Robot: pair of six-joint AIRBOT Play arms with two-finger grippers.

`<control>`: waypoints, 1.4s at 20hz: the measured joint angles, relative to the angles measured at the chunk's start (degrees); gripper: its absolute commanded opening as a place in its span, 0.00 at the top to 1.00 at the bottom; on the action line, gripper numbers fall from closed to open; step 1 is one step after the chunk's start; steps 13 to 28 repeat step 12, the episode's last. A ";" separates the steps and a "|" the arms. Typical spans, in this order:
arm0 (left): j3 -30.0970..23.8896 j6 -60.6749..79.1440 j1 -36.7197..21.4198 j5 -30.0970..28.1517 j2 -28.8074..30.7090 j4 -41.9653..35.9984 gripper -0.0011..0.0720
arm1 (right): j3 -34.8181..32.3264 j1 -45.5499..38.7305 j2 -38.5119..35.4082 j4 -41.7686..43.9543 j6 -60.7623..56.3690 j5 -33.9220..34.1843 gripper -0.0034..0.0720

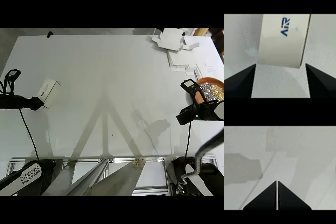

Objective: Fold the box and place the chain.

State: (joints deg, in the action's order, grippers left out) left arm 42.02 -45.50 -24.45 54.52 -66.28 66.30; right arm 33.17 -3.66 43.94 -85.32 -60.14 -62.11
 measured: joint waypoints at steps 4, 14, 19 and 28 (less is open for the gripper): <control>0.00 -1.88 -0.04 2.40 3.58 1.33 0.04 | 0.00 0.00 0.00 0.02 0.00 0.00 0.93; 0.00 -2.45 4.96 0.52 15.61 0.35 0.04 | 0.00 0.00 0.00 0.02 0.00 0.00 0.93; 0.00 -2.45 4.96 0.52 15.61 0.35 0.04 | 0.00 0.00 0.00 0.02 0.00 0.00 0.93; 0.00 -2.45 4.96 0.52 15.61 0.35 0.04 | 0.00 0.00 0.00 0.02 0.00 0.00 0.93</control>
